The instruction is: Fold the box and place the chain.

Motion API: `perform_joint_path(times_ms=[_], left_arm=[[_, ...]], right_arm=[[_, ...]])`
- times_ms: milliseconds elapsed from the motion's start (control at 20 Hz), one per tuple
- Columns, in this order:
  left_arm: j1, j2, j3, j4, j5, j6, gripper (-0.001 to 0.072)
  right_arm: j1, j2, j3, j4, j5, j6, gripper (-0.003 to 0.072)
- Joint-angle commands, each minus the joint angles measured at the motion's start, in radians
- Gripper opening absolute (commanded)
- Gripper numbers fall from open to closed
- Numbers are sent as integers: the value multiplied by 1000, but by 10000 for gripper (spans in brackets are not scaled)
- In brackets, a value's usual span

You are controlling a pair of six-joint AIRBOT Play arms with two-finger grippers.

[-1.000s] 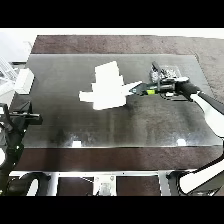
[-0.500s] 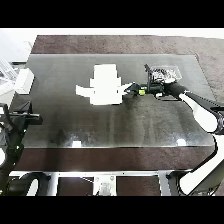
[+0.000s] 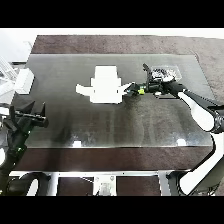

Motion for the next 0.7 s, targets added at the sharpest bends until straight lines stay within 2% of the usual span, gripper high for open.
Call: perform_joint_path(times_ms=[0,100,200,650], left_arm=[[0,-12,19,-16,-78,-2,427],[0,-70,69,-16,-99,-2,427],[0,-180,146,-16,-148,-2,428],[0,-896,612,-16,-508,-14,428]], right_arm=[[1,-1,3,-18,1,2,-3],[1,-1,11,-19,3,-2,-3],[1,-1,25,-34,13,-2,-3],[2,-1,31,-35,31,2,-3]])
